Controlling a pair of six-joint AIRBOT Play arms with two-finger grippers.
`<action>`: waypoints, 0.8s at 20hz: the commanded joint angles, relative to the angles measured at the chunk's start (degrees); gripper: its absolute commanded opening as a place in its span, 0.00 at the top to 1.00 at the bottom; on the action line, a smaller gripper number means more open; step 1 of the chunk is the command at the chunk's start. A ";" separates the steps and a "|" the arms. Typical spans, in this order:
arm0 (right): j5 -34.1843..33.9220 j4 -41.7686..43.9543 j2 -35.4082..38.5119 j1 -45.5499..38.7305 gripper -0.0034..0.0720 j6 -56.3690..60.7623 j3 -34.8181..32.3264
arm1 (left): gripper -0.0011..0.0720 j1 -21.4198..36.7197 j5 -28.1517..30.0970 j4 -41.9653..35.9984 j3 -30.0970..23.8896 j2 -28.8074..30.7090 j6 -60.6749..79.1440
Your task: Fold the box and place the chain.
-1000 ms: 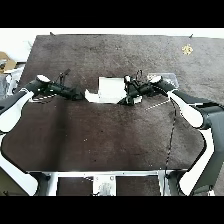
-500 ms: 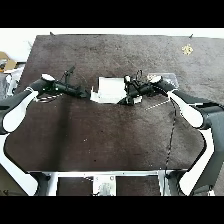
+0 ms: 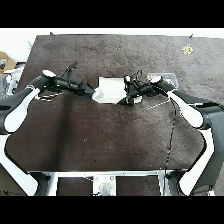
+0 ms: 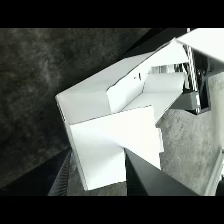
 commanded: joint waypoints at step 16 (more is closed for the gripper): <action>0.02 0.00 -0.02 0.04 0.39 0.00 0.00 | 0.50 -15.63 4.07 41.64 15.37 -0.02 -33.94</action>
